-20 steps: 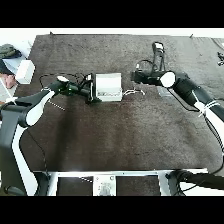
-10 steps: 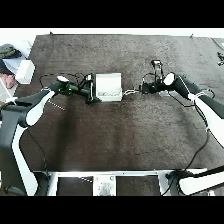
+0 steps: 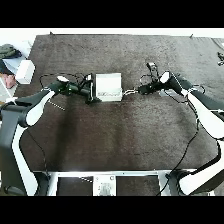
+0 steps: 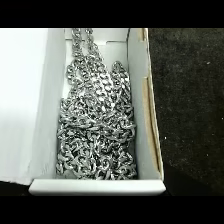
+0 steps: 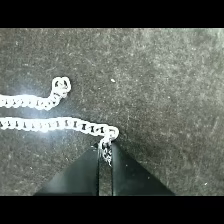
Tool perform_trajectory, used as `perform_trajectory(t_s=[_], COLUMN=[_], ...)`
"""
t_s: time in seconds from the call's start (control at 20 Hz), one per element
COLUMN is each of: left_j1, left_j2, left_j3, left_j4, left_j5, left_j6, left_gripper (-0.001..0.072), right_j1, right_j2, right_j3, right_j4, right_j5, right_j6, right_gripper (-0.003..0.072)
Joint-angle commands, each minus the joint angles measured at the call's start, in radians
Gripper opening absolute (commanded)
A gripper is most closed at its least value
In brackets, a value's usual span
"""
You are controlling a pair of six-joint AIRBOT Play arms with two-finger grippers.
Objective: Fold the box and place the chain.
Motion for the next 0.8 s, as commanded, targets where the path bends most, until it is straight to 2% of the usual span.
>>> perform_trajectory(t_s=[0.0,0.15,0.35,0.55,0.65,0.75], left_j1=[0.000,0.000,0.000,0.000,0.000,0.000], left_j2=[0.000,0.000,0.000,0.000,0.000,0.000], left_j3=[0.000,0.000,0.000,0.000,0.000,0.000], left_j4=[0.000,0.000,0.000,0.000,0.000,0.000], left_j5=[0.000,0.000,0.000,0.000,0.000,0.000], left_j6=[0.000,0.000,0.000,0.000,0.000,0.000], left_gripper=[0.0406,0.0407,0.0407,0.0407,0.0407,0.0407], right_j1=[0.013,0.066,0.182,0.306,0.347,0.357], right_j2=[0.037,0.192,0.376,0.395,0.387,0.362], right_j3=[0.007,0.007,0.019,0.088,0.093,0.093], right_j4=[0.074,0.256,0.297,0.297,0.297,0.290], right_j5=[0.033,0.017,-0.046,-0.082,-0.118,-0.105], right_j6=[-0.105,-0.230,-0.244,-0.243,-0.243,-0.224], right_gripper=[-0.0016,-0.0017,-0.0017,-0.0017,-0.0017,-0.0003])
